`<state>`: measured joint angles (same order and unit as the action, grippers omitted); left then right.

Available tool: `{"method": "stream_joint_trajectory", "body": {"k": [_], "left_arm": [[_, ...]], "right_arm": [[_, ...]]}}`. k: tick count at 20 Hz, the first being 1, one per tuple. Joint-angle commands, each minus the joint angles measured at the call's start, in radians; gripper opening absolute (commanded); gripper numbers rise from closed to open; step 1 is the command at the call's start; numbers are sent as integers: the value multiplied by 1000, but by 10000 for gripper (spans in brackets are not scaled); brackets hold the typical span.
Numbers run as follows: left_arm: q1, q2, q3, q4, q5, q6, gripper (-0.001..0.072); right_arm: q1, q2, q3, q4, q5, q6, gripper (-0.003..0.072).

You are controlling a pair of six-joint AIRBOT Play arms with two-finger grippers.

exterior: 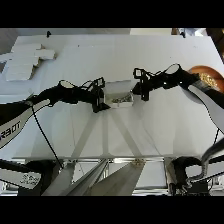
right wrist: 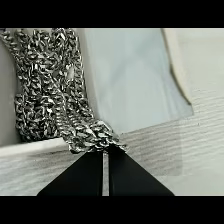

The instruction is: Fold the box and place the chain.

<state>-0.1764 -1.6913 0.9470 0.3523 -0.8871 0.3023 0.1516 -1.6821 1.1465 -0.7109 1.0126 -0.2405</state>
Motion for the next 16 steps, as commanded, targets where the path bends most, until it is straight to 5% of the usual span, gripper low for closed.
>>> {"method": "stream_joint_trajectory", "body": {"k": [1, 12, 16], "left_arm": [[0, 1, 1, 0, 0, 0, 479], [0, 1, 1, 0, 0, 0, 479], [0, 1, 1, 0, 0, 0, 479]], "right_arm": [[1, 27, 0, -64, -5, 71, 17], [30, 159, 0, -95, 151, 208, 17], [108, 159, 0, -49, 122, 207, 17]]}}
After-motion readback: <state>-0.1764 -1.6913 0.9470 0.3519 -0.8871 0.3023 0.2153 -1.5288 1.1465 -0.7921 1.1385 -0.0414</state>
